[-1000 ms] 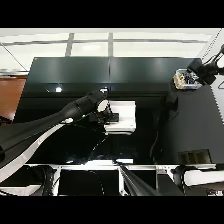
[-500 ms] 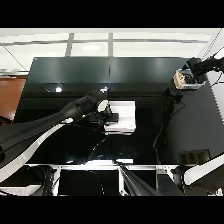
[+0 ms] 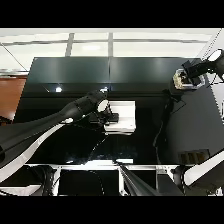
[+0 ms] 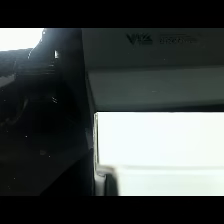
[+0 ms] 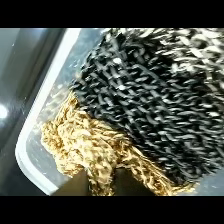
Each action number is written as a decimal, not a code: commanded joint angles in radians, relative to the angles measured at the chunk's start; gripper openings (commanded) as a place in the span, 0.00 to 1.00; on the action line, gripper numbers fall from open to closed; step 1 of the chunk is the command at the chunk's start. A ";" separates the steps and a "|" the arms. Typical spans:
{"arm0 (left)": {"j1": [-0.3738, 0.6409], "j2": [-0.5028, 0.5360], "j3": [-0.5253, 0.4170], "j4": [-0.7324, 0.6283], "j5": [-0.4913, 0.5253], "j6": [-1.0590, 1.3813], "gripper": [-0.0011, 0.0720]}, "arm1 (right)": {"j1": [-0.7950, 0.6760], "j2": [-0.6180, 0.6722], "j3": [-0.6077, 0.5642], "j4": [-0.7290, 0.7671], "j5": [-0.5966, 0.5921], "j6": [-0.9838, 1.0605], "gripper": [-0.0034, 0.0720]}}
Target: Fold the box and place the chain.
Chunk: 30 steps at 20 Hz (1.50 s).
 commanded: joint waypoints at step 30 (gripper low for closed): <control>0.001 0.000 0.000 0.000 0.000 0.000 0.06 | 0.385 0.905 -0.151 0.483 0.306 -0.752 0.07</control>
